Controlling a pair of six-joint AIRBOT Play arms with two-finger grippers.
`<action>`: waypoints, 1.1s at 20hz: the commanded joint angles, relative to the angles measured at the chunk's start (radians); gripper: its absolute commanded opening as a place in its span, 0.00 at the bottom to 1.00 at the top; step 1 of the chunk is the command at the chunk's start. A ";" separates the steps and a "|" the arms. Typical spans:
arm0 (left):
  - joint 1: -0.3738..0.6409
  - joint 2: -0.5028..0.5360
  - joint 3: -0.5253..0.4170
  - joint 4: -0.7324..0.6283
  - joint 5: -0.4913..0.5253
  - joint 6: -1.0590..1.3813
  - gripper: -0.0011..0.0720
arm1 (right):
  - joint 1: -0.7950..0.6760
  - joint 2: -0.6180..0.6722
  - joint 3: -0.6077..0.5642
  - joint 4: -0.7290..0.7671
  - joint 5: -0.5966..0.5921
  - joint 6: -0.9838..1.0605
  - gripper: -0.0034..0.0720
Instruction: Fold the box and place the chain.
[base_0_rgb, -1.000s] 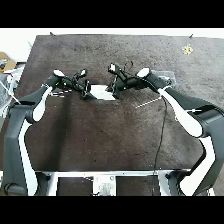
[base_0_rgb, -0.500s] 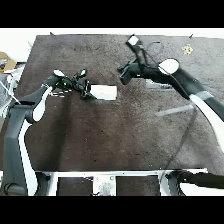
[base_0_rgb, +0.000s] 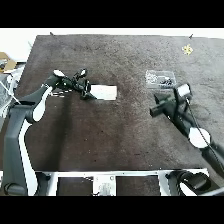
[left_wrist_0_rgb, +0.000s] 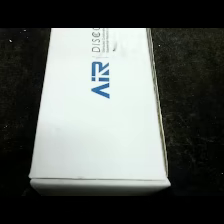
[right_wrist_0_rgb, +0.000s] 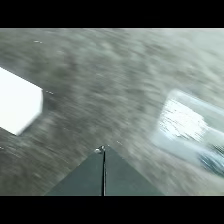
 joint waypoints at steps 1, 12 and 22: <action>0.001 0.000 0.000 -0.023 0.001 0.000 0.65 | 0.001 0.166 -0.184 0.021 -0.082 0.004 0.05; 0.132 0.293 0.140 0.052 0.286 -0.652 0.02 | 0.001 0.175 -0.196 0.021 -0.090 0.003 0.05; 0.522 0.444 0.059 0.500 0.584 -1.283 0.02 | 0.001 0.175 -0.196 0.021 -0.082 0.003 0.05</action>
